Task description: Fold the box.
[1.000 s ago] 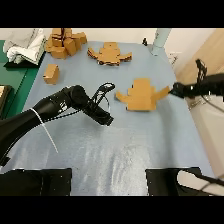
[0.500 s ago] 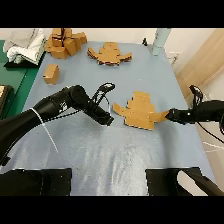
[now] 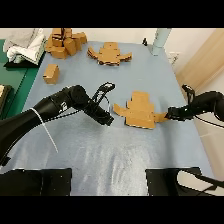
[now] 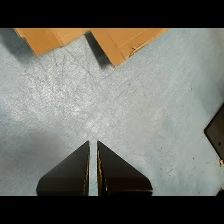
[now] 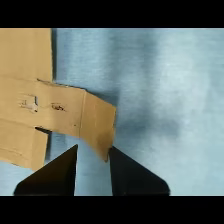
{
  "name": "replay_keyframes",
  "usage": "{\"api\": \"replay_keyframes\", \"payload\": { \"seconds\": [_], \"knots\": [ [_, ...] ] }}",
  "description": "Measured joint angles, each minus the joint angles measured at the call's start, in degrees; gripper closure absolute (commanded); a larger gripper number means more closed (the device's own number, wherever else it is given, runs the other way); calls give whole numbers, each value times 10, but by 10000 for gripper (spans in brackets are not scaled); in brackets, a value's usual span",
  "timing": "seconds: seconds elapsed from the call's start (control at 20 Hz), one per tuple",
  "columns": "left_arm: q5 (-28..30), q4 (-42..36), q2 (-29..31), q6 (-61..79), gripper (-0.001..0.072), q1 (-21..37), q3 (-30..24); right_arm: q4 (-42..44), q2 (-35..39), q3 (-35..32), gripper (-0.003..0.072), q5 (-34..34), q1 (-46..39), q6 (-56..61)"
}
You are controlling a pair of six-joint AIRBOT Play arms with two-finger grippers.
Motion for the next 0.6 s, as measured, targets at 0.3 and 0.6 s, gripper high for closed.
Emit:
{"api": "replay_keyframes", "payload": {
  "seconds": [0.3, 0.6],
  "knots": [
    [2, 0, 0, 0, 620, 0, 0, 92, -76, 24, 458, -30, 0, -80],
    [2, -1, 0, 0, 479, 0, 0, 121, -103, 38, 587, -16, 0, -117]
  ]
}}
